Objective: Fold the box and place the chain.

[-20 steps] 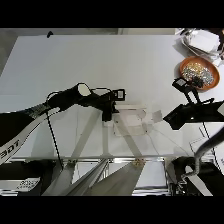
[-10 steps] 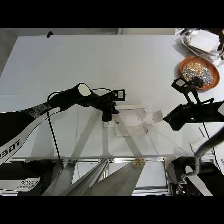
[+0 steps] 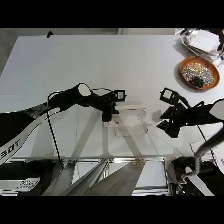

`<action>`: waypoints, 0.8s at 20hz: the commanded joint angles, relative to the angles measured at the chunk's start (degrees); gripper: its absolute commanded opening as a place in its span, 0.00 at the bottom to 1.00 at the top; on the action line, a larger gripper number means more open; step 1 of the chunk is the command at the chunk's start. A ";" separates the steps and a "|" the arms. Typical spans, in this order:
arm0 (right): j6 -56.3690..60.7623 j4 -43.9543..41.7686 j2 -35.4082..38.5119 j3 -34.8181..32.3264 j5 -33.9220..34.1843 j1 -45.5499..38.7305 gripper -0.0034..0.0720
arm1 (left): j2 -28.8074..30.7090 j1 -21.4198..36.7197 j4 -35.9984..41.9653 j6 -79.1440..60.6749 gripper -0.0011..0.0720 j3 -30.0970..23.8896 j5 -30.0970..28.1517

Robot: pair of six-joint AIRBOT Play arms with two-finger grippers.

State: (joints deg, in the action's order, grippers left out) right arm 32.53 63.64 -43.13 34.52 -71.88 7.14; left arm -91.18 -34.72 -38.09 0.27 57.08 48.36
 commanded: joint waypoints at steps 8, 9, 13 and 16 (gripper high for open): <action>-9.51 4.50 -1.03 -2.64 9.46 6.36 0.63 | 0.17 0.00 0.09 -0.02 0.03 0.02 -0.11; -10.60 4.46 -1.05 -2.64 9.22 6.38 0.61 | 0.17 0.00 0.09 -0.02 0.03 0.02 -0.13; -10.60 4.02 -1.05 -2.91 6.75 6.38 0.52 | 0.17 0.00 0.09 -0.02 0.03 0.02 -0.11; -12.17 -0.35 -1.03 -5.92 10.03 6.14 0.52 | 0.17 0.00 0.09 -0.02 0.03 0.02 -0.11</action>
State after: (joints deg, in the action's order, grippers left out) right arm 21.91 66.72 -44.16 30.57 -63.83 13.41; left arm -91.05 -34.72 -38.02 0.27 57.06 48.27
